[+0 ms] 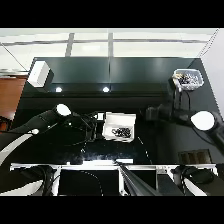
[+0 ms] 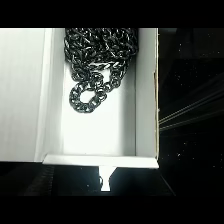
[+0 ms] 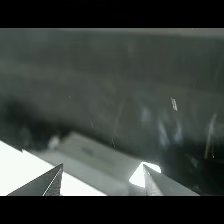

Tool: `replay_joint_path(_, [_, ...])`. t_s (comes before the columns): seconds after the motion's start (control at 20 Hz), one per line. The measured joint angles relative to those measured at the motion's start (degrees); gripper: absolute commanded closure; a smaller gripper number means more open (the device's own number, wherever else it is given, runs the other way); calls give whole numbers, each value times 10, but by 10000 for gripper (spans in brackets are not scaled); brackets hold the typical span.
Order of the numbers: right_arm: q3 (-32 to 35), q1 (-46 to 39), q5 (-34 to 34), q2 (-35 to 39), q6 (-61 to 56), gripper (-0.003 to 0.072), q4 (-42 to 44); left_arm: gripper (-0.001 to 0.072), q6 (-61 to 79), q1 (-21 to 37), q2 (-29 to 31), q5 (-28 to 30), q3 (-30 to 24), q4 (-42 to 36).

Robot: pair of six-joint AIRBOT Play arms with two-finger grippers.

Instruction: Fold the box and place the chain.

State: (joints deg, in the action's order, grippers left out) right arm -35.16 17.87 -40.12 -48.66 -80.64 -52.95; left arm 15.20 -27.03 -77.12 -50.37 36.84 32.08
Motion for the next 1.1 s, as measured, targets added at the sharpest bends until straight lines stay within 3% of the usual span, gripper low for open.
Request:
replay_joint_path(0.2, [-84, 4, -25, -96, 33, 126, 21, 356, 0, 0, 0, 0, 0, 0])
replay_joint_path(0.4, [-113, 21, -94, -134, 237, 125, 45, 355, 0, 0, 0, 0, 0, 0])
replay_joint_path(0.6, [-121, 33, -166, -142, 386, 126, 61, 356, -1, 0, 0, 0, 0, 0])
replay_joint_path(0.8, [-120, 41, -252, -144, 452, 126, 48, 356, -2, 0, 0, 0, 0, 0])
replay_joint_path(1.1, [-94, 72, -245, -145, 545, 127, 34, 356, -3, 0, 0, -1, 0, 0])
